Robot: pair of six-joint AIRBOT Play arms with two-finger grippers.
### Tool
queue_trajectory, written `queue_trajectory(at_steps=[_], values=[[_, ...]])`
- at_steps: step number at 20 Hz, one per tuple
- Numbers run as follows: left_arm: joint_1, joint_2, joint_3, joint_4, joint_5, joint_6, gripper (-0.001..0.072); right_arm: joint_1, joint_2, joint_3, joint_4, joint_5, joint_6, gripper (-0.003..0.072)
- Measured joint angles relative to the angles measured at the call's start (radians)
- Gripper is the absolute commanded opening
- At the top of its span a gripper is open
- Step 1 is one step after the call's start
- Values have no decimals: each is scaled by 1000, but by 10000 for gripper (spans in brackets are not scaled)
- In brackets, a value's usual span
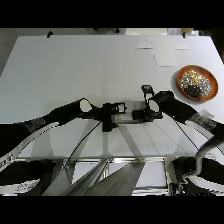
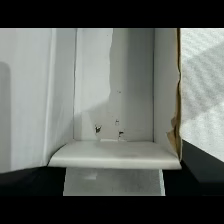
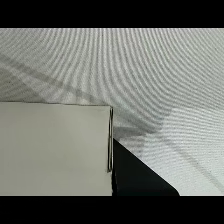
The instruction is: Fold the box and place the chain.
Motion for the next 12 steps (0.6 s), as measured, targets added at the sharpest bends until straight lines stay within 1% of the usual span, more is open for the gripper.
queue_trajectory(at_steps=[1, 2, 4, 5, 9, 12], values=[[0, 0, 0, 0, 0, 0, 11, 0, -2, 0, 1, 1, -1, 16], [0, 0, 0, 0, 0, 0, 11, 0, -3, 0, 2, 1, -2, 33], [0, 0, 0, 0, 0, 0, 11, 0, -4, -1, -5, 9, -15, 329], [0, 0, 0, 0, 0, 0, 11, -1, -4, -1, -9, 16, -28, 395], [0, 0, 0, 1, -1, 1, 11, 0, 20, -3, -8, 20, -115, 401], [0, 0, 0, 1, -1, 0, 11, 0, 95, -2, -16, 66, -180, 412]])
